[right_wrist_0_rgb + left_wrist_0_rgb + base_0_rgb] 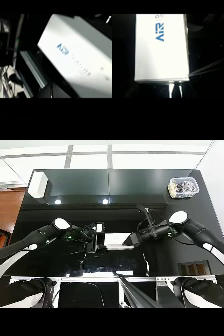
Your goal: Fold the box and place the chain.
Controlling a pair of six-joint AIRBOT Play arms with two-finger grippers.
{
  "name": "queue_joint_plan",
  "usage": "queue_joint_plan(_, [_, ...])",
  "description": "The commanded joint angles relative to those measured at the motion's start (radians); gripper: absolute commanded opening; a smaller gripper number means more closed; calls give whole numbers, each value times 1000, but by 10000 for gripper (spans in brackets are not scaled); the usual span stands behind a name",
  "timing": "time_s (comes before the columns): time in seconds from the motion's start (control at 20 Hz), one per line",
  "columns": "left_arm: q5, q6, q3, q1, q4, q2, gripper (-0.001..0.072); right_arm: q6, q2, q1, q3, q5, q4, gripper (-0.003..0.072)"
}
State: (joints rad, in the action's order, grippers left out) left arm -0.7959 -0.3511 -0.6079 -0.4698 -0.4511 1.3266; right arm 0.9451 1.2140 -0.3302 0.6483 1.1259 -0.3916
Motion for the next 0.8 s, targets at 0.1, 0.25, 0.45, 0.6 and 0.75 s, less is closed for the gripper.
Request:
queue_joint_plan(0.1, [1, 1, 0, -1, 0, 1, 350, 101, 42, -21, -18, -160, -39, 9])
queue_joint_plan(0.25, [0, 1, 0, -1, 0, 1, 351, 170, 45, -21, -18, -182, -142, 9])
queue_joint_plan(0.45, [-1, 1, 0, -1, 5, 1, 350, 168, 44, -21, -18, -195, -146, 10])
queue_joint_plan(0.6, [-2, 1, 0, -1, 8, 0, 350, 128, 33, -18, 15, -101, -138, 9])
queue_joint_plan(0.75, [-1, 3, -2, 5, 8, -17, 350, 117, -28, 35, 146, 135, -210, 10])
